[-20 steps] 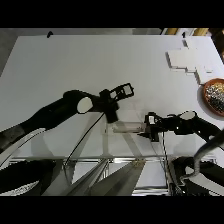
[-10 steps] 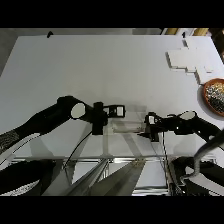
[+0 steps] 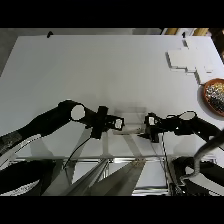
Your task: Fold the box and place the chain.
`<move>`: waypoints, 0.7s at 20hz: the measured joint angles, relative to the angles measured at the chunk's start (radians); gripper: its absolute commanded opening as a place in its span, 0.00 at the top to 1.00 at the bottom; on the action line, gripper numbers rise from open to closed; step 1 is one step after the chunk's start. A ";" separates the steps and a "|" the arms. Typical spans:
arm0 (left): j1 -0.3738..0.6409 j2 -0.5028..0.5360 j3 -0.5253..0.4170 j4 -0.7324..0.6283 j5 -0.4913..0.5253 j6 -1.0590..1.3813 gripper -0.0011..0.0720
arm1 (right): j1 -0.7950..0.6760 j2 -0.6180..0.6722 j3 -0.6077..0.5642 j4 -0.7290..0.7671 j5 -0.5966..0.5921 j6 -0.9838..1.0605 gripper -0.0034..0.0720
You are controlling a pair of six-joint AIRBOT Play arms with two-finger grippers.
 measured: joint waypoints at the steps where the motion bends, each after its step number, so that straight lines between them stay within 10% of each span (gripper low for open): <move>1: 0.000 -0.008 -0.001 -0.013 -0.002 0.018 0.78 | 0.000 0.000 0.000 0.000 0.001 0.000 0.34; 14: -0.007 -0.038 -0.004 -0.145 -0.014 0.077 0.78 | 0.000 0.000 0.000 0.000 0.001 0.002 0.34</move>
